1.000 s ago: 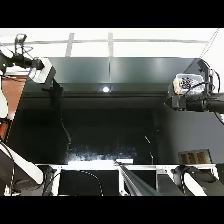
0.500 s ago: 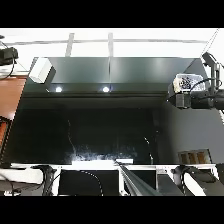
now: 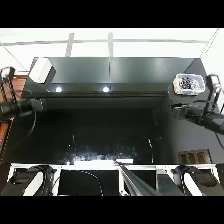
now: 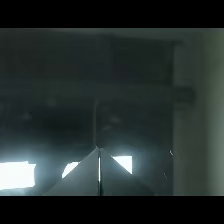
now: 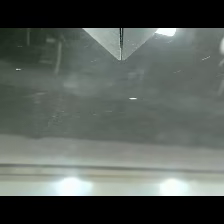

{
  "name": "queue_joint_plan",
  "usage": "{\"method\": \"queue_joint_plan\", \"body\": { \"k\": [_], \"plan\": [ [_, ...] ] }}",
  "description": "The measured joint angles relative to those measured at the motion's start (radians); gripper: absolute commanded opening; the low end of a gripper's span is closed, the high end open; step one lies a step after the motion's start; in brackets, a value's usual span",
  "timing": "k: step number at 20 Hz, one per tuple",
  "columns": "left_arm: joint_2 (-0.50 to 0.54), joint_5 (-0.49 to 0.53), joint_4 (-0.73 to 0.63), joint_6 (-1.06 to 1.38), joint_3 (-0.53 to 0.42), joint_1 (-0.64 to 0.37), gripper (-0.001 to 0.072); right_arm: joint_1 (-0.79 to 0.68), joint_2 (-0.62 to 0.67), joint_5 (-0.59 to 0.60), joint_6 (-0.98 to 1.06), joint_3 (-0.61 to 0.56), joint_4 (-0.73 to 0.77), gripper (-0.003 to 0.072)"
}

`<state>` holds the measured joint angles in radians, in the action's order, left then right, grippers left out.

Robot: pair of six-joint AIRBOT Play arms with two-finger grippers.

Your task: Fold the box and place the chain.

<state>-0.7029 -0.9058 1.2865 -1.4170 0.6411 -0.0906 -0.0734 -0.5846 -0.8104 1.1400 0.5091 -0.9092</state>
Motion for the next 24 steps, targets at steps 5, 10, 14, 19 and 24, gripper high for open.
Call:
{"method": "queue_joint_plan", "body": {
  "k": [5, 10, 14, 19, 24],
  "plan": [
    [0.094, 0.043, -0.015, 0.005, -0.104, 0.02, 0.0026, 0.0, 0.02, 0.122, -0.014, -0.094, -0.006, 0.0001],
    [0.111, 0.057, -0.019, 0.004, -0.124, 0.024, 0.0026, 0.0, 0.023, 0.143, -0.018, -0.113, -0.007, 0.0001],
    [0.115, 0.058, -0.02, 0.003, -0.128, 0.024, 0.0026, 0.0, 0.024, 0.147, -0.018, -0.116, -0.008, 0.0001],
    [0.115, 0.059, -0.02, 0.003, -0.129, 0.024, 0.0026, 0.0, 0.024, 0.148, -0.019, -0.116, -0.008, 0.0001],
    [0.115, 0.06, -0.02, 0.003, -0.129, 0.024, 0.0026, 0.0, 0.024, 0.149, -0.019, -0.116, -0.008, 0.0001]
  ]
}}
